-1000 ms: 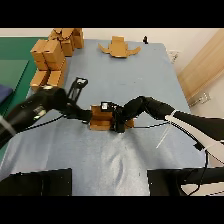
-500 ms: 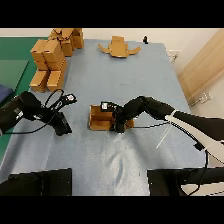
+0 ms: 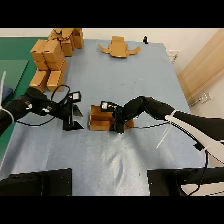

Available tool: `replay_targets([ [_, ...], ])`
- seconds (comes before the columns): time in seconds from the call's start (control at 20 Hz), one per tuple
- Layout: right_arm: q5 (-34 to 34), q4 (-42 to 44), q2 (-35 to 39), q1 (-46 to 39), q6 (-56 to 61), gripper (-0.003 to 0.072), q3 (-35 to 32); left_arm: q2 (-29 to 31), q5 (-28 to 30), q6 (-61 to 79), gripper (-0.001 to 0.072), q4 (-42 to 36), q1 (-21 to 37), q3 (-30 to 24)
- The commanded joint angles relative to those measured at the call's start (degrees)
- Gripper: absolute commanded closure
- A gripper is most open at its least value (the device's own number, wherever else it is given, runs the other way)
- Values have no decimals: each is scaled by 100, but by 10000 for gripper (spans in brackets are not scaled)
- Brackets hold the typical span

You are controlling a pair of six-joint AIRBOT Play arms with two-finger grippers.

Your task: Fold the box.

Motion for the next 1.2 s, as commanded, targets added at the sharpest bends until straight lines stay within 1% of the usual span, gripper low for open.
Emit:
replay_targets([
  [0.0,0,9,0,4,7,678,-4,-234,247,857,17,-201,-369,26],
  [0.1,0,9,0,4,7,678,-2,-382,315,896,17,-223,-468,26],
  [0.2,0,9,0,4,7,679,-2,-485,520,901,17,-275,-533,26],
  [0.35,-2,9,0,4,9,678,-2,-560,625,1132,17,-529,-570,26],
  [0.5,-2,11,0,7,11,678,-2,-625,855,1137,17,-549,-717,26],
  [0.65,-4,9,0,7,22,678,-2,-656,837,1134,18,-562,-824,26],
  [0.9,-4,9,0,4,28,679,-2,-658,863,1132,19,-549,-822,26],
  [1.15,-4,9,0,4,28,678,-2,-658,1014,1108,19,-474,-822,24],
])
